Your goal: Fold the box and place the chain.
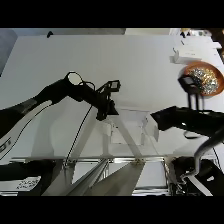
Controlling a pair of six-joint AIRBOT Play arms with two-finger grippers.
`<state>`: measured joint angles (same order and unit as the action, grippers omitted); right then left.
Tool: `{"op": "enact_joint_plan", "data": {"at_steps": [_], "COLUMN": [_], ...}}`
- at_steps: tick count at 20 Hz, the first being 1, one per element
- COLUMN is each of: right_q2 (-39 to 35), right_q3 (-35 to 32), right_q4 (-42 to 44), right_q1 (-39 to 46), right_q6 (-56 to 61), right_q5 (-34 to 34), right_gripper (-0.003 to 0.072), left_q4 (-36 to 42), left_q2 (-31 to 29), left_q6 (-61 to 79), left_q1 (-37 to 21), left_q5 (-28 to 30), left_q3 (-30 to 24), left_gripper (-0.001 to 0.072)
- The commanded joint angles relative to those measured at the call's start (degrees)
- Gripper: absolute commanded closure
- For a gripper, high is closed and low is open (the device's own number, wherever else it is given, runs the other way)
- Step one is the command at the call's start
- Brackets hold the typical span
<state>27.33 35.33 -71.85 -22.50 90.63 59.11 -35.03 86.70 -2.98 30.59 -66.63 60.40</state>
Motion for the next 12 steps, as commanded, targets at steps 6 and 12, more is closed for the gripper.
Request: {"op": "enact_joint_plan", "data": {"at_steps": [6,12], "right_q2": [-13.0,-12.98], "right_q3": [0.96,0.96], "right_q4": [-2.54,-2.84], "right_q1": [0.0,0.0], "right_q6": [0.39,0.42], "right_q5": [4.83,4.83], "right_gripper": [0.0387,0.0387], "left_q4": [11.32,14.78], "left_q2": [-7.96,-1.88], "left_q6": [20.65,23.82], "left_q1": [1.92,1.84], "left_q5": [15.72,17.73], "left_q3": [-13.49,-13.44], "left_gripper": [0.0709,0.071]}}
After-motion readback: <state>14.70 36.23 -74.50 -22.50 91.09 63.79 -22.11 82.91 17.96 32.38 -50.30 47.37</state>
